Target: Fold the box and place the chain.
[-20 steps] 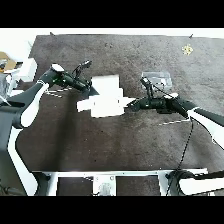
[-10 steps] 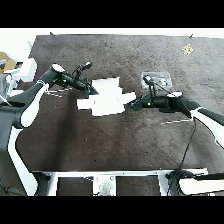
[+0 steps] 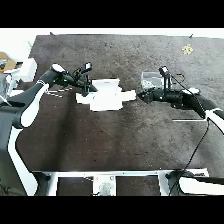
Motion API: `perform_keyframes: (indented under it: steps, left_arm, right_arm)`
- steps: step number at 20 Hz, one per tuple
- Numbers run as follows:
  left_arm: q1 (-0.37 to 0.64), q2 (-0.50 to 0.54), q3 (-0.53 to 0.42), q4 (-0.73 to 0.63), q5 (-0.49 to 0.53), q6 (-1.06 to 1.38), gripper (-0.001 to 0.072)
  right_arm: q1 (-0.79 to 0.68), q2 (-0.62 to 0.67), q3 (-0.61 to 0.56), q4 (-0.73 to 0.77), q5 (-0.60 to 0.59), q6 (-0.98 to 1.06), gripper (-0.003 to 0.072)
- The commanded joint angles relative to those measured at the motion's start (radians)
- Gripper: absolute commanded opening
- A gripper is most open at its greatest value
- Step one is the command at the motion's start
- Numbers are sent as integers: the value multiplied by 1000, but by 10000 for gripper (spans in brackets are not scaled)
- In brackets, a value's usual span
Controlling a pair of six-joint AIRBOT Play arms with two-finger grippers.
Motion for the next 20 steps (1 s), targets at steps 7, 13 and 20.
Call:
perform_keyframes:
  steps: [7, 13, 20]
  left_arm:
    - [0, -56, -8, 34, -15, 42, 10]
    - [0, -58, -7, 40, -13, 67, 11]
    - [0, -58, -7, 36, -12, 67, 11]
  right_arm:
    - [5, 5, 1, 23, -2, -40, 362]
    - [31, 4, 1, 23, -9, -126, 365]
    - [51, 4, 1, 22, -8, -304, 585]
